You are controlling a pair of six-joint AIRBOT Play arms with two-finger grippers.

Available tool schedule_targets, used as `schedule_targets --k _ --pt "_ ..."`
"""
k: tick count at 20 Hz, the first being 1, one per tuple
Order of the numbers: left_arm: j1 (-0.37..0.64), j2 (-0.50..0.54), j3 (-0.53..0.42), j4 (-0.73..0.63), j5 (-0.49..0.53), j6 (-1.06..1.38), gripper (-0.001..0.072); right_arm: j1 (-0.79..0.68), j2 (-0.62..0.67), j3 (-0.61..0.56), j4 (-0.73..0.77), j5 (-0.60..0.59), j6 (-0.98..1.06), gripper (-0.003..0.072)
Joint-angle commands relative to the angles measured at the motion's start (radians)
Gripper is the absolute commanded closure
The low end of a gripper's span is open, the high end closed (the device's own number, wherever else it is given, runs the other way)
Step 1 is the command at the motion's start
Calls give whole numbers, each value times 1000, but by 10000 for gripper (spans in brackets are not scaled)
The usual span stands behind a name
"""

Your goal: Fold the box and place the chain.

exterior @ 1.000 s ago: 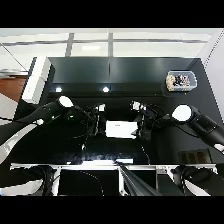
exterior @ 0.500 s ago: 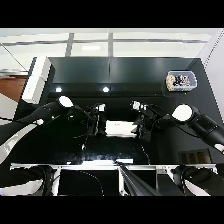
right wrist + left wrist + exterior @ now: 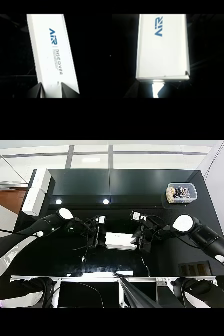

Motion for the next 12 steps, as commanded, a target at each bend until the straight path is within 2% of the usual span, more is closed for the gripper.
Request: schedule_targets --k 1,12 --pt "0 0 0 0 0 2 225 0 0 3 3 -3 1 446" --pt "0 0 0 0 0 2 225 0 0 3 -4 9 1 445"
